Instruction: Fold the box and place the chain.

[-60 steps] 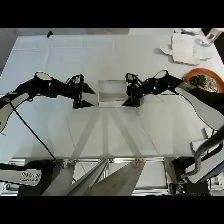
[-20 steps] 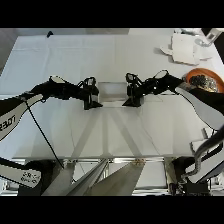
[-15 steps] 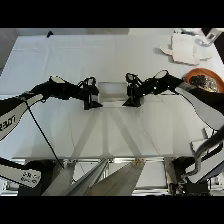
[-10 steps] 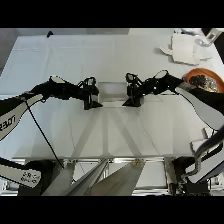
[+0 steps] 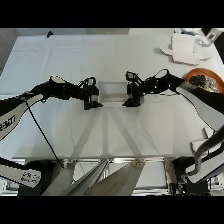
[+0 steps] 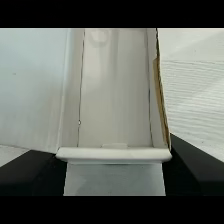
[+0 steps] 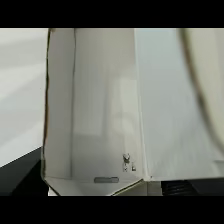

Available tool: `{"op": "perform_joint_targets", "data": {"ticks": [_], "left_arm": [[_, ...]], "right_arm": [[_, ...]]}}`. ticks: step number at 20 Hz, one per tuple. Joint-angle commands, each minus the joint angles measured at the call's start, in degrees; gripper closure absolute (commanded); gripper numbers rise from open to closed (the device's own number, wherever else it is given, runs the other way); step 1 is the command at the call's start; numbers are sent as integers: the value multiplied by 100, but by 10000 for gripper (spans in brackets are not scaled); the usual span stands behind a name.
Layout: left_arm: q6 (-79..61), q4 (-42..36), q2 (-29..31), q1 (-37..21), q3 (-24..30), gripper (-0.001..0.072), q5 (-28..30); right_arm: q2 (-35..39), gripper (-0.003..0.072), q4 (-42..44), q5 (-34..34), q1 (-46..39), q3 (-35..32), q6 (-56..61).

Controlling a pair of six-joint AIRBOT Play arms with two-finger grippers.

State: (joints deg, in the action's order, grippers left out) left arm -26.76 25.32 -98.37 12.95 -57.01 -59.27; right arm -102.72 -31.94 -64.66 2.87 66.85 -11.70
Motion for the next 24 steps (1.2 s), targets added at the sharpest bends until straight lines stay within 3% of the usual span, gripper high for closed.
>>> {"op": "perform_joint_targets", "data": {"ticks": [1,5,7,8,9,10,11,15,18,24], "left_arm": [[0,2,-2,0,-2,554,-9],[0,2,-2,0,-2,554,-9],[0,2,-2,0,-2,554,-9],[0,2,-2,0,-2,554,-9],[0,2,-2,0,-2,554,-9],[0,2,-2,0,-2,554,-9],[0,2,-2,0,-2,554,-9],[0,2,-2,0,-2,554,-9],[0,2,-2,0,-2,554,-9],[0,2,-2,0,-2,554,-9]], "right_arm": [[501,56,-308,-409,2,4,295],[1510,57,-1486,-490,2,4,1043],[2000,151,-1943,-654,2,4,1432],[2223,241,-1996,-835,2,4,1569],[2400,392,-1971,-986,4,4,1698],[2540,603,-1847,-1117,4,4,1753],[2618,673,-1707,-1169,2,4,1786],[2603,677,-1475,-1080,4,4,2767],[2430,679,-1298,-1003,4,4,2844],[1602,680,-938,393,450,4,2820]]}}
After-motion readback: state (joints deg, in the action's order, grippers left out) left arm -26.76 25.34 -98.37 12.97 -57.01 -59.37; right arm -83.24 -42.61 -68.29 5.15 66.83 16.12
